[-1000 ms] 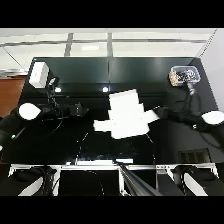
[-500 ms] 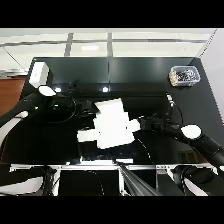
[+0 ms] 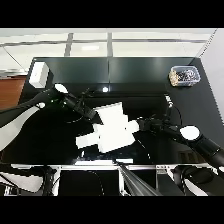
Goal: Fold the box and place the chain.
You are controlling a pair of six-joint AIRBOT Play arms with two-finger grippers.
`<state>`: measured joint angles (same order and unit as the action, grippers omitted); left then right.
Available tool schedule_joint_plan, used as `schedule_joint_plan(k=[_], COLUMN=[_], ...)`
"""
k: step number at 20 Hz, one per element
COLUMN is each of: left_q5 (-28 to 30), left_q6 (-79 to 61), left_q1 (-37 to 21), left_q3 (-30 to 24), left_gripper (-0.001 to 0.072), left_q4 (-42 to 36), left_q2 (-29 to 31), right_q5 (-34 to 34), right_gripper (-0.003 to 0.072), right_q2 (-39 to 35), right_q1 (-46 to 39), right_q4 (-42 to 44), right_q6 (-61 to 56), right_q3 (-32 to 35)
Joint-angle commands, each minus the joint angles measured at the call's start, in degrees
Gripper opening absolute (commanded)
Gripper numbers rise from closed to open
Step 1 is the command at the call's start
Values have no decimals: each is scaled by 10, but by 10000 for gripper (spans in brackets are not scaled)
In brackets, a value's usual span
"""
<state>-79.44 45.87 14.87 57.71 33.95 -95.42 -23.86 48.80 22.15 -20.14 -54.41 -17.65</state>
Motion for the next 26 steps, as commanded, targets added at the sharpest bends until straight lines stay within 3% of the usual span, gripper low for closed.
schedule_joint_plan(k=[1, 5, 7, 9, 10, 11, 16, 20, 23, 26], left_q5=[-36, -22, -17, -18, -19, -20, 1, 151, 173, 256], left_q6=[-55, -56, -56, -55, -55, -51, -41, -143, -332, -400], left_q1=[1, 23, 37, 39, 39, 38, 38, 63, 85, 113], left_q3=[17, 23, 31, 39, 43, 47, 31, -55, -65, -65], left_gripper=[218, 216, 24, 26, 26, 25, 23, 25, 25, 27], left_q4=[16, 52, 86, 88, 89, 91, 96, 91, 123, 96], left_q2=[-8, -8, -8, -7, -6, -4, 77, 182, 177, 161], right_q5=[0, -2, -4, -4, -7, -28, -238, -212, -166, -163], right_gripper=[16, 17, 64, 431, 569, 606, 606, 604, 604, 605], right_q2=[0, 0, 0, 0, -1, -1, -1, -1, -1, 0], right_q1=[1, 1, 1, 0, -2, -12, -141, -205, -210, -209], right_q4=[0, 0, 0, 0, -6, -28, -309, -443, -445, -407], right_q6=[0, 0, 0, -2, -1, -2, 0, 1, 0, 40], right_q3=[0, 0, 0, -1, -3, -11, -117, -150, -150, -147])
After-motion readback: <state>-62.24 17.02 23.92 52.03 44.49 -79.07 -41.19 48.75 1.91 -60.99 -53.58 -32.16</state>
